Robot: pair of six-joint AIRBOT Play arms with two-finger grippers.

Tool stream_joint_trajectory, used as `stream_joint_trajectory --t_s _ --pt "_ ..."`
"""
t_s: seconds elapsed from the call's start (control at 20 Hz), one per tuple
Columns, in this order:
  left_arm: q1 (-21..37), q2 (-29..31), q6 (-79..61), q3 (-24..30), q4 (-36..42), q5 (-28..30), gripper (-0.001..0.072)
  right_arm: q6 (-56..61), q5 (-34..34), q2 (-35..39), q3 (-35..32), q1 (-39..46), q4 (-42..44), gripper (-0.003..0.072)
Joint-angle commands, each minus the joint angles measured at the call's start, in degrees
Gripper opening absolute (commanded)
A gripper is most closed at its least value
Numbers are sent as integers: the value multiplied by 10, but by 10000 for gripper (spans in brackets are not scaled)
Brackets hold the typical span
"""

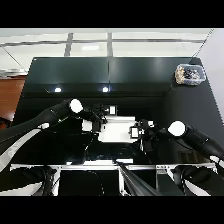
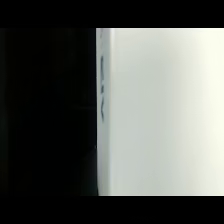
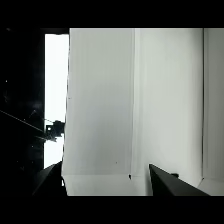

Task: Fold the box and place the chain.

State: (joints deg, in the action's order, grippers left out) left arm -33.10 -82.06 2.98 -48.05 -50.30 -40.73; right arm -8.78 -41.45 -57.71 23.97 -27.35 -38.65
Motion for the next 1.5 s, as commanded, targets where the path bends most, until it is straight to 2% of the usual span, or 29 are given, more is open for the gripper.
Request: stream_joint_trajectory --t_s 0.0,0.35,0.65,1.45 --pt "0 0 0 0 0 0 25 -1 25 -3 2 -13 7 702" --pt "0 0 0 0 0 0 25 -10 75 -3 17 -11 5 703" --pt "0 0 0 0 0 0 26 -9 53 -3 18 8 7 702" --pt "0 0 0 0 0 0 25 -9 49 -3 40 38 -9 702"
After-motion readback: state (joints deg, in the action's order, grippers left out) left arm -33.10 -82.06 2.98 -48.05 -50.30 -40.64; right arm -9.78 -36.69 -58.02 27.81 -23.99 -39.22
